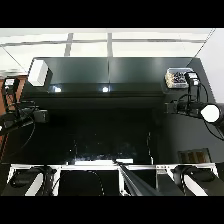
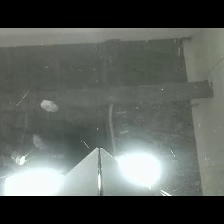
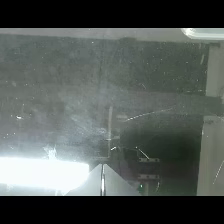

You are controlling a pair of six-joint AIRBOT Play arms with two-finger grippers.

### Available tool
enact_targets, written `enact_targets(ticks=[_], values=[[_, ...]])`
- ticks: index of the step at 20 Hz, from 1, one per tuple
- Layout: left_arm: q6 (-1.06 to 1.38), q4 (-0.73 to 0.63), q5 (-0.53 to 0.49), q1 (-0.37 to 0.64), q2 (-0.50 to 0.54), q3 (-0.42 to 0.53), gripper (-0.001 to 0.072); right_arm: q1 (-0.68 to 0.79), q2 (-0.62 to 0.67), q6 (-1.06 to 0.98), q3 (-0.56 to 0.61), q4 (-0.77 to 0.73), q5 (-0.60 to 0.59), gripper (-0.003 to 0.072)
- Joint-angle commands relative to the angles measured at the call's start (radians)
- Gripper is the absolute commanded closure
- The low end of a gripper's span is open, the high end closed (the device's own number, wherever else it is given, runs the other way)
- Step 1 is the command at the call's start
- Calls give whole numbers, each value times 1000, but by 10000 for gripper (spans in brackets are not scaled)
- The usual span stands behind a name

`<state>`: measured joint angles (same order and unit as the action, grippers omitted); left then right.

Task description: Fold the box and place the chain.

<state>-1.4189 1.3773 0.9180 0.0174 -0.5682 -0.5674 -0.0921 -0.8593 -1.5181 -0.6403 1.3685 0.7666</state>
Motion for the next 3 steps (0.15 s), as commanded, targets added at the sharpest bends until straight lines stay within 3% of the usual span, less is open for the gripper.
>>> enact_targets(ticks=[1, 3], values=[[-1, 1, 2, 1, 5, 3, 684, 1, 1, 0, 0, 1, 0, 670], [-1, 1, 2, 1, 5, 3, 685, 1, 1, 0, 0, 1, 0, 670]])
